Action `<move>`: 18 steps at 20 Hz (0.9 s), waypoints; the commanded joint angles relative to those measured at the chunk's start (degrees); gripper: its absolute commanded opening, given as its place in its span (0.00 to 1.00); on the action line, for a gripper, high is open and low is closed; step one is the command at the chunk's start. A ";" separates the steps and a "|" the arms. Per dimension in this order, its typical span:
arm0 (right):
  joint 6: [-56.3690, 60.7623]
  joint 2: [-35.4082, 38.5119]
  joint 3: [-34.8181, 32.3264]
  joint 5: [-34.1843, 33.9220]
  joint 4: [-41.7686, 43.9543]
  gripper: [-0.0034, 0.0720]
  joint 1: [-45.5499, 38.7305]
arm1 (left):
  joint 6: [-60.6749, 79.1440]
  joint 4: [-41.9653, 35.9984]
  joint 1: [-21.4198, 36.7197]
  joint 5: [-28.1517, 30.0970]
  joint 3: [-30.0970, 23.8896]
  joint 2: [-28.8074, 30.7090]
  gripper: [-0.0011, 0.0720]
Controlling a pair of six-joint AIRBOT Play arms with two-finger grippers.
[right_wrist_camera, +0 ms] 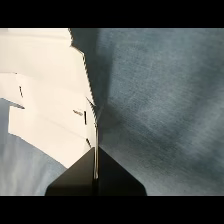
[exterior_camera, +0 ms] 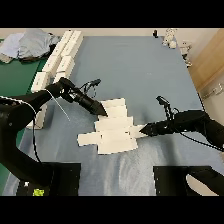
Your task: Fold the box.
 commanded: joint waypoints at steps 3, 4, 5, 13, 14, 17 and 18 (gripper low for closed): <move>0.00 0.04 0.00 -0.02 -0.20 0.05 0.02 | 2.69 1.31 -1.05 -0.57 0.22 -0.02 0.14; 0.00 0.04 -0.02 -0.02 -0.20 0.05 0.02 | 3.28 1.31 -1.05 -0.57 0.22 -0.02 0.03; 0.00 0.04 -0.02 -0.02 -0.20 0.05 0.02 | 3.78 1.27 -1.05 -0.57 0.24 -0.02 0.03; 0.66 0.09 1.70 1.77 -7.91 0.40 -0.11 | 7.02 0.83 -1.09 -1.86 0.79 0.00 0.03; 2.60 0.09 2.84 3.21 -11.98 0.40 -0.11 | 10.67 0.72 -1.11 -2.49 1.16 0.07 0.03; 12.81 0.07 6.58 7.72 -28.52 0.40 -0.11 | 19.17 -2.49 -1.11 -3.65 1.64 1.66 0.03; 17.18 0.07 7.85 7.96 -34.14 0.40 -0.11 | 22.38 -2.64 -1.11 -3.50 1.64 2.95 0.03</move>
